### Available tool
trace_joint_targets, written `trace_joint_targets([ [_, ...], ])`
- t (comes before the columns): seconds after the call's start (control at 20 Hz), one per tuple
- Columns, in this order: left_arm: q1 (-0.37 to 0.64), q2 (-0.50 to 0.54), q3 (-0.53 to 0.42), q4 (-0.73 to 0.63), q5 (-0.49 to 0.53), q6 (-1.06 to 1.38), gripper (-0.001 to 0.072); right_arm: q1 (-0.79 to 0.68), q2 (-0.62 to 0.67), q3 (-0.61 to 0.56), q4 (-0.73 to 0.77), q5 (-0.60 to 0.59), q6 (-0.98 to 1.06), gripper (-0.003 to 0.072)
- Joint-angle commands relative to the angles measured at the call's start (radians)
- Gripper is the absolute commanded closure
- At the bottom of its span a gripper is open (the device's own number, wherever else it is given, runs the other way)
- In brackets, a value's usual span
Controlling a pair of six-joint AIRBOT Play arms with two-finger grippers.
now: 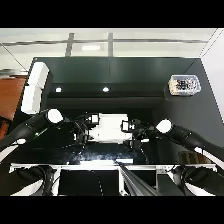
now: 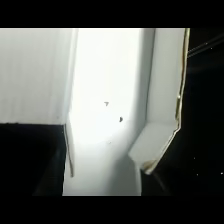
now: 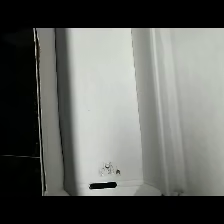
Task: Fold the box and place the chain.
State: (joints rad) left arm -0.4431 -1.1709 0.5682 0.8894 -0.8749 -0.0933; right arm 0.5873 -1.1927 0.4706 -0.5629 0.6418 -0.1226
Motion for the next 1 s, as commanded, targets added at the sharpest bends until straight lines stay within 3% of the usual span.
trace_joint_targets([
  [0.0, -0.002, -0.002, 0.0, -0.017, 0.0, 0.0, 0.025, 0.001, -0.001, 0.0, 0.0, 0.0, 0.0, 0.0216],
  [0.1, -0.001, -0.002, 0.0, -0.017, 0.001, 0.0, 0.037, 0.001, -0.001, 0.0, 0.0, 0.0, 0.0, 0.0216],
  [0.45, -0.002, -0.002, 0.0, -0.117, 0.011, 0.0, 0.0381, 0.001, -0.001, 0.0, 0.0, 0.0, 0.0, 0.0216],
  [0.55, -0.002, -0.002, 0.0, -0.127, 0.005, 0.0, 0.049, 0.001, -0.001, 0.0, 0.0, 0.0, 0.0, 0.0216],
  [0.95, -0.002, -0.002, -0.001, -0.166, -0.039, -0.012, 0.049, 0.001, -0.001, 0.0, 0.0, 0.0, 0.0, 0.0216],
])
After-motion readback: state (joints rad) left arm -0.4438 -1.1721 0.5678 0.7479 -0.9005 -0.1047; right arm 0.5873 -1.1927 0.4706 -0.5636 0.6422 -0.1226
